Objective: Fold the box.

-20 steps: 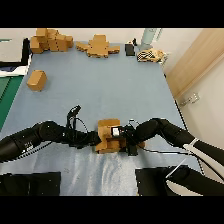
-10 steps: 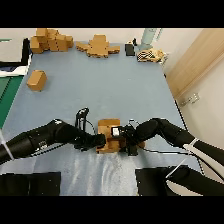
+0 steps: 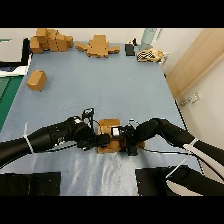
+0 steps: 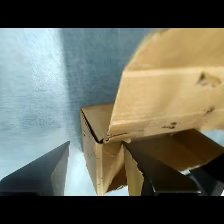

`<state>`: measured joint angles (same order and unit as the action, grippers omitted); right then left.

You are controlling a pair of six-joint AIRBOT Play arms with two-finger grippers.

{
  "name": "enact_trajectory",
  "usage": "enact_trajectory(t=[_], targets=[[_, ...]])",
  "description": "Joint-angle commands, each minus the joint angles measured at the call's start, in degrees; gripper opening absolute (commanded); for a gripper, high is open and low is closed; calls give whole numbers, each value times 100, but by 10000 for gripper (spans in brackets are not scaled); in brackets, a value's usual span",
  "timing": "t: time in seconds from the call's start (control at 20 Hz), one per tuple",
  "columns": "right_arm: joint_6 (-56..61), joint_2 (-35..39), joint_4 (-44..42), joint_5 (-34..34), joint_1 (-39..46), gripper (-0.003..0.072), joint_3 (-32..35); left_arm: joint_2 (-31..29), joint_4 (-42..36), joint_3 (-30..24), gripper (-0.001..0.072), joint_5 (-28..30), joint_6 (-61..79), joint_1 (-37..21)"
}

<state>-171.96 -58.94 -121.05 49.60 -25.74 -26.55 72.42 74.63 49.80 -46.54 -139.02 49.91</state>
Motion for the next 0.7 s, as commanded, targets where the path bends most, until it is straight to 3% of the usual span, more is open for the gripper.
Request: enact_trajectory(t=[0.0, 0.1, 0.4, 0.65], targets=[[2, -2, 0, -2, 2, 497, -4, 166, 1051, 442, 532, -750, -887, 188], [2, -2, 0, 0, 2, 497, -4, 485, 1255, 807, 532, -1340, -887, 354], [2, -2, 0, -2, 2, 497, -4, 1497, 1307, 1825, 532, -2031, -518, 654], [2, -2, 0, -2, 2, 497, -4, 1762, 1298, 1976, 533, -2138, -431, 654]])
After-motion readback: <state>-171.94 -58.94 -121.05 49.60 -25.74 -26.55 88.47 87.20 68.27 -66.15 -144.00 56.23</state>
